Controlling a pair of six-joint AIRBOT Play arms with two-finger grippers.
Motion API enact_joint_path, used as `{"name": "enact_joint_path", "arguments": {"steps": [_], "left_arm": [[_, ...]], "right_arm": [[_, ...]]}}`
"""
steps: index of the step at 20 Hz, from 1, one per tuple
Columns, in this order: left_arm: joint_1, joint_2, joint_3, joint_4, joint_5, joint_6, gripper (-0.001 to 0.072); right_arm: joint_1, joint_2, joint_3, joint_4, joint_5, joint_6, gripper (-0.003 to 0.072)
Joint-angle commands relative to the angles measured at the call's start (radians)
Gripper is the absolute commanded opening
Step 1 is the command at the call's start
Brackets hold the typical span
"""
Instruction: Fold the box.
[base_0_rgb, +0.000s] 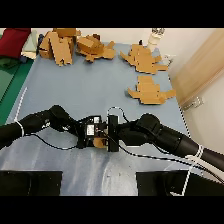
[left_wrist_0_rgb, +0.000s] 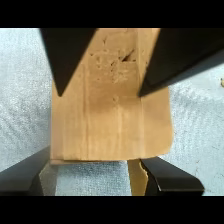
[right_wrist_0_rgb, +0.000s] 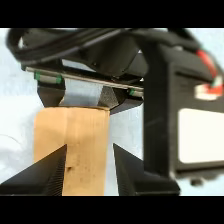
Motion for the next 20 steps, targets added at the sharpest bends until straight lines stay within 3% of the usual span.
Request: {"name": "enact_joint_path", "arguments": {"steps": [1,3,5,9,13,20], "left_arm": [[0.000,0.000,0.000,0.000,0.003,0.000,0.0440],[0.000,0.000,0.000,0.000,0.005,0.000,0.0440],[0.000,0.000,0.000,0.000,0.005,0.000,0.0440],[0.000,0.000,0.000,0.000,0.004,0.000,0.0440],[0.000,0.000,0.000,0.000,0.006,0.000,0.0440],[0.000,0.000,0.000,0.000,0.002,0.000,0.0440]], "right_arm": [[0.000,0.005,0.002,0.104,0.014,0.018,0.0464],[0.000,0.001,0.002,0.116,0.016,0.017,0.0462],[0.000,0.017,-0.006,0.104,-0.006,-0.005,0.0409],[-0.015,0.113,-0.073,0.071,-0.082,-0.081,0.0406],[-0.016,0.137,-0.117,0.085,-0.059,-0.096,0.0406],[-0.016,0.053,-0.119,0.005,0.044,-0.095,0.0383]]}}
